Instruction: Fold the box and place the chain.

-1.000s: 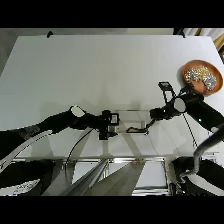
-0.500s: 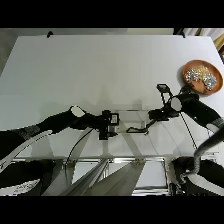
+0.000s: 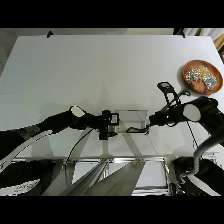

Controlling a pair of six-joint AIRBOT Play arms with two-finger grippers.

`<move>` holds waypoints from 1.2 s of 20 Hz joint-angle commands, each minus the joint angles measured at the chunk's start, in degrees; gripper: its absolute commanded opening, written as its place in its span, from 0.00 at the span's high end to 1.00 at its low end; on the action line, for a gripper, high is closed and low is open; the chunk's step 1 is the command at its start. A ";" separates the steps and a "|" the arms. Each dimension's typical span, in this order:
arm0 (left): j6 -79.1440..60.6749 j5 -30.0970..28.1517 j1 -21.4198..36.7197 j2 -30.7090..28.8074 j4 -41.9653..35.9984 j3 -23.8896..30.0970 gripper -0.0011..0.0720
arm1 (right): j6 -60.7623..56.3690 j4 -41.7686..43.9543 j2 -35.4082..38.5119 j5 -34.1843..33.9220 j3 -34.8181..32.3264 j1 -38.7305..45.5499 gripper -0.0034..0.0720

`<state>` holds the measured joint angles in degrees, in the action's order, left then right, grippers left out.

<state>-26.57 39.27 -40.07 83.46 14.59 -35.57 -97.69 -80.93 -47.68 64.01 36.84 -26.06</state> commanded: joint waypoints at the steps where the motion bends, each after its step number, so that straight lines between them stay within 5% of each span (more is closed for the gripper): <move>1: 0.00 0.00 -0.02 -0.04 0.00 0.02 0.64 | -1.46 3.34 7.96 0.92 0.04 -7.15 0.93; 14: -0.02 0.00 -0.02 -0.04 0.00 0.02 0.64 | -8.83 3.04 8.59 -9.20 0.02 -19.82 0.93; 21: -0.02 0.00 -0.02 -0.07 0.00 0.02 0.64 | -8.83 1.18 -4.83 -12.59 0.02 -19.82 0.92; 24: -0.02 -0.02 -0.02 -0.07 0.00 0.02 0.64 | -8.83 1.22 -8.79 -15.52 0.02 -19.82 0.79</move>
<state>-26.57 39.27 -40.07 83.44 14.59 -35.57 -106.48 -79.48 -52.42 51.40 36.84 -45.82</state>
